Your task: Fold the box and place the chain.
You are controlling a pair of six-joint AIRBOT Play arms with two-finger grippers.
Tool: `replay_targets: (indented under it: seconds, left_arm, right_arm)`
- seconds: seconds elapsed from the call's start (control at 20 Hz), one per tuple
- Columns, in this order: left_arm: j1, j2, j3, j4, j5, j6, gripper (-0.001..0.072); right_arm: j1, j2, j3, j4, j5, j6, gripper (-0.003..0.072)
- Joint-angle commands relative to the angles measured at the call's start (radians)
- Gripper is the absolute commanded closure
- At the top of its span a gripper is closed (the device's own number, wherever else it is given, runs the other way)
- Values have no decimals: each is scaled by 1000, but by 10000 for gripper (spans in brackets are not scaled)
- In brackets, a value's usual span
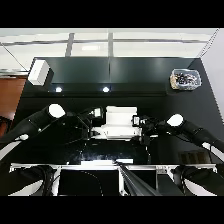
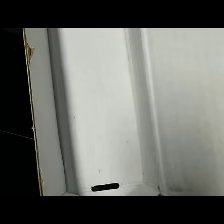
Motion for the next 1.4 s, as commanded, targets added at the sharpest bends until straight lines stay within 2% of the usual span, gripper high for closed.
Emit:
replay_targets:
  seconds: [0.0, 0.1, 0.4, 0.5, 0.55, 0.75, 0.8, 1.15, 1.35]
  left_arm:
    - [-50, -18, 0, -13, 28, -2, 41]
    - [-64, -18, 0, -27, 29, -1, 168]
    - [-67, -19, 0, -27, 23, -2, 213]
    - [-67, -19, 0, -27, 20, -2, 277]
    - [-67, -19, 0, -28, 21, -1, 341]
    - [-68, -21, 0, -39, 21, -1, 369]
    - [-68, -24, 0, -39, 20, -1, 439]
    - [-68, -40, 0, -47, 21, -1, 448]
    - [-71, -40, 0, -121, 21, 0, 450]
  right_arm:
    - [0, 1, 1, 0, 0, 0, 213]
    - [0, 1, 1, 0, 0, 0, 213]
    - [0, 1, 1, 0, 0, 0, 213]
    - [0, 1, 1, 0, 0, 0, 213]
    - [0, 1, 1, 0, 0, 0, 213]
    - [0, 1, 1, 0, 0, 0, 213]
    - [0, 1, 1, 0, 0, 0, 213]
    - [0, 1, 1, 0, 0, 0, 213]
    - [0, 1, 1, 0, 0, 0, 213]
